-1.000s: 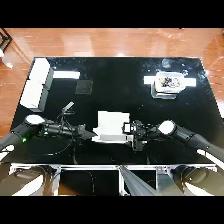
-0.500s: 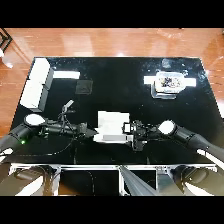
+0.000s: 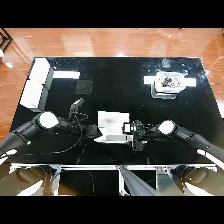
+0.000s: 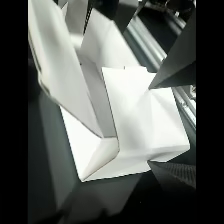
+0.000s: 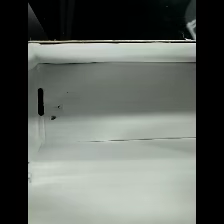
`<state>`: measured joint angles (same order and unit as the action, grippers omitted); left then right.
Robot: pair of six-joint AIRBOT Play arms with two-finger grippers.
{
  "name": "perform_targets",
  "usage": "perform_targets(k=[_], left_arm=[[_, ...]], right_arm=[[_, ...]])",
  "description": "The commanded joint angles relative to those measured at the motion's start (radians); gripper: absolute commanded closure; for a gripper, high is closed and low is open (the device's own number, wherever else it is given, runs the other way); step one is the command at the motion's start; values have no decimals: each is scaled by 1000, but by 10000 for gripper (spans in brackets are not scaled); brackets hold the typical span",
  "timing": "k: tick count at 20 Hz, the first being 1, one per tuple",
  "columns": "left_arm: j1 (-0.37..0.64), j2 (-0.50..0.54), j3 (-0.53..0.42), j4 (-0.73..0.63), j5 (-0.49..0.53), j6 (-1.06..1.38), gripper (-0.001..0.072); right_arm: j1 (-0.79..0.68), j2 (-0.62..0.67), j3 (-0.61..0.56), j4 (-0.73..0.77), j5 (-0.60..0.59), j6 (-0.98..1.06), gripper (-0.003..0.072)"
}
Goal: Fold the box and place the chain.
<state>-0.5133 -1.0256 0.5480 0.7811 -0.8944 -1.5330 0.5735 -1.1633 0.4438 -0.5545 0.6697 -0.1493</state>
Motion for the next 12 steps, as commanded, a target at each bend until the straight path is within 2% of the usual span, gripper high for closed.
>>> perform_targets(k=[1, 5, 12], left_arm=[[-75, 1, 34, 101, 58, -149, 153], [-100, 0, 34, 112, 80, -201, 153], [-110, -2, 34, 206, 86, -333, 153]], right_arm=[[1, -1, 0, 0, 0, 0, 319], [1, -1, 0, 0, 0, 0, 318], [1, -1, 0, 0, 0, 0, 319]])
